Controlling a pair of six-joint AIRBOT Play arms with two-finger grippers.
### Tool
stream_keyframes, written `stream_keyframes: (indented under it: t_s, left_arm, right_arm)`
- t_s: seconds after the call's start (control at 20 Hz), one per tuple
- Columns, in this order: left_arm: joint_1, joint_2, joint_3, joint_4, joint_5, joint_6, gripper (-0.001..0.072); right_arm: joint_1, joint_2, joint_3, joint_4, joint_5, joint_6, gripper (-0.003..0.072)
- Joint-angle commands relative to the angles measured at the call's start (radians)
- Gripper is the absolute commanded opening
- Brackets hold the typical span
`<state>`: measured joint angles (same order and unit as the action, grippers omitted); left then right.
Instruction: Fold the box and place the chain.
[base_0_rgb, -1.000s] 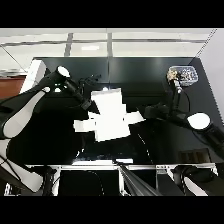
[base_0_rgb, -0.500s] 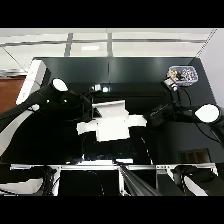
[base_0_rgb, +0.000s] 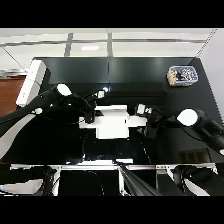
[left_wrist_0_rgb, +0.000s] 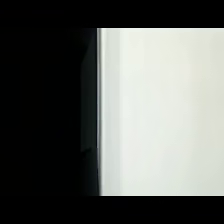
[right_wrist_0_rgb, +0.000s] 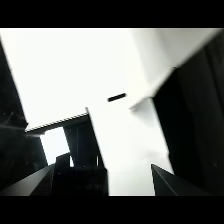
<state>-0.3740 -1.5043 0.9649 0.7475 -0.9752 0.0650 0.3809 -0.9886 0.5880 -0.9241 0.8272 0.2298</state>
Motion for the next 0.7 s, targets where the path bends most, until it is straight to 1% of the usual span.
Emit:
stream_keyframes:
  t_s: [0.0,0.15,0.4,0.65]
  left_arm:
    - [-0.001,-0.001,-0.001,0.002,0.050,0.010,0.0024]
    - [-0.001,-0.001,-0.001,0.002,0.089,0.011,0.0024]
    - [-0.002,-0.005,-0.001,0.004,0.089,0.011,0.0026]
    - [-0.002,-0.006,0.000,0.012,0.101,0.010,0.0026]
  right_arm:
    - [0.045,-0.074,-0.002,0.000,-0.006,-0.136,0.0695]
    - [0.077,-0.091,-0.002,0.000,-0.013,-0.161,0.0694]
    - [0.106,-0.105,-0.002,0.009,-0.072,-0.161,0.0695]
    - [0.106,-0.105,-0.002,0.009,-0.072,-0.161,0.0695]
